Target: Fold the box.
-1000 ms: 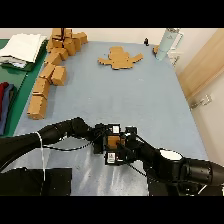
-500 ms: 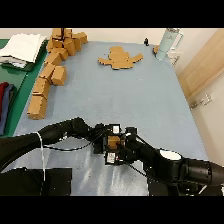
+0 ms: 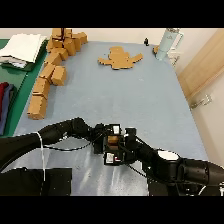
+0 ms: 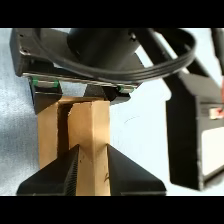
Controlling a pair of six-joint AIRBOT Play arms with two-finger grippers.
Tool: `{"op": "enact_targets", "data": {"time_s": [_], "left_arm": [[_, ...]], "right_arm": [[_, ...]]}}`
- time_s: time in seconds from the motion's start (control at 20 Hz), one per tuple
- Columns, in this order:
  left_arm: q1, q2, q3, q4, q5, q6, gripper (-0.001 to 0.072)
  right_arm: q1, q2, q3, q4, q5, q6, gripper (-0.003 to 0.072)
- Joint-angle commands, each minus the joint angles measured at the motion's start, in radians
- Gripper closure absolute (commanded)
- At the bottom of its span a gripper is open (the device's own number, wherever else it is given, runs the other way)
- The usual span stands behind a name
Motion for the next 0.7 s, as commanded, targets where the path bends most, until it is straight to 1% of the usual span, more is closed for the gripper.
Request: {"op": "enact_targets", "data": {"time_s": [0.0,0.05,0.1,0.45,0.55,0.65], "left_arm": [[0.000,0.000,0.000,0.000,0.000,0.000,0.0197],[0.000,0.000,0.000,0.000,-0.001,0.000,0.0196],[0.000,0.000,0.000,0.000,0.000,0.000,0.0197],[0.000,0.000,0.000,0.000,0.000,0.000,0.0196],[0.000,0.000,0.000,0.000,0.000,0.000,0.0197],[0.000,0.000,0.000,0.000,0.000,0.000,0.0196]], "right_arm": [[0.000,-0.001,0.000,0.017,-0.003,0.002,0.0425],[0.000,-0.001,0.000,0.024,-0.003,0.002,0.0443],[0.000,-0.001,0.000,0.027,-0.003,0.002,0.0490],[0.000,-0.001,0.000,0.084,0.002,-0.002,0.0492],[0.000,-0.001,0.000,0.101,0.006,-0.010,0.0530],[0.000,-0.001,0.000,0.118,0.008,-0.011,0.0531]]}}
